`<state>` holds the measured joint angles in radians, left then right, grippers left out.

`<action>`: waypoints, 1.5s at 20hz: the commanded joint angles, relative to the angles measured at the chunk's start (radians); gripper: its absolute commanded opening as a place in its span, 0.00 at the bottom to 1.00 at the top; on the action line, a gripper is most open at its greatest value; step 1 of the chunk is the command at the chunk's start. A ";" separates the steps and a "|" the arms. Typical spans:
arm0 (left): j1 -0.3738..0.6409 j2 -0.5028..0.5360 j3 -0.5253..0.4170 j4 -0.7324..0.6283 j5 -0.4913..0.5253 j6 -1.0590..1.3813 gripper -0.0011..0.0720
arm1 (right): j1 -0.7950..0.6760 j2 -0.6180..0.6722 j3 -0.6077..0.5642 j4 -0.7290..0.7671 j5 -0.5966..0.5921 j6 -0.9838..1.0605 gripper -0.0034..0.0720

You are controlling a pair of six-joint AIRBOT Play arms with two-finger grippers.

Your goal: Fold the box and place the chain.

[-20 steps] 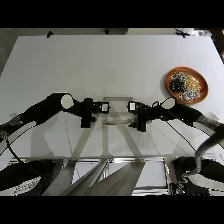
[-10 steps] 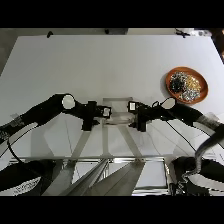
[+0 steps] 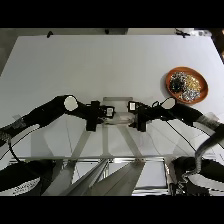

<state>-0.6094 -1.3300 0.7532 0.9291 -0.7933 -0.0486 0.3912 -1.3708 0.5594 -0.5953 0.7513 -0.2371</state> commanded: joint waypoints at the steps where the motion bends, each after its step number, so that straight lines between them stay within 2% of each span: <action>1: -0.016 -0.001 0.000 -0.029 0.034 0.000 0.20 | 0.000 0.001 0.000 0.000 0.000 0.000 0.74; 7: -0.029 -0.003 0.000 -0.042 0.035 0.000 0.19 | 0.000 0.001 0.000 0.000 0.000 0.000 0.74; 11: -0.047 -0.026 0.000 -0.062 0.035 0.000 0.24 | 0.000 0.001 0.000 0.000 0.000 0.000 0.74; 13: -0.053 -0.038 0.000 -0.061 0.037 -0.001 0.42 | 0.000 0.001 0.000 0.000 0.000 0.000 0.74; 14: -0.053 -0.040 0.000 -0.061 0.039 -0.001 0.42 | 0.000 0.001 0.000 0.000 0.000 0.000 0.74; 17: -0.053 -0.040 0.000 -0.061 0.070 -0.001 0.55 | 0.000 0.001 0.000 0.000 0.000 0.000 0.74; 19: -0.053 -0.039 0.000 -0.061 0.083 -0.001 0.54 | 0.000 0.001 0.000 0.000 0.000 0.000 0.74; 20: -0.053 -0.032 0.000 -0.061 0.079 -0.009 0.50 | 0.000 0.001 0.000 0.000 0.000 0.000 0.74; 22: -0.042 0.006 0.000 -0.060 0.061 -0.071 0.20 | 0.000 0.001 0.000 0.000 0.000 0.000 0.74; 25: 0.004 0.113 0.000 -0.050 0.013 -0.237 0.20 | 0.000 0.001 0.000 0.000 0.000 0.000 0.74; 29: 0.124 0.275 0.000 0.038 -0.130 -0.520 0.19 | 0.000 0.001 0.000 0.000 0.000 0.000 0.74; 30: 0.155 0.306 0.000 0.052 -0.161 -0.607 0.12 | 0.000 0.001 0.000 0.000 0.000 0.000 0.74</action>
<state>-0.5301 -1.1206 0.7525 0.9230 -0.8516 -0.4133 0.3912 -1.3708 0.5594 -0.5945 0.7513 -0.2363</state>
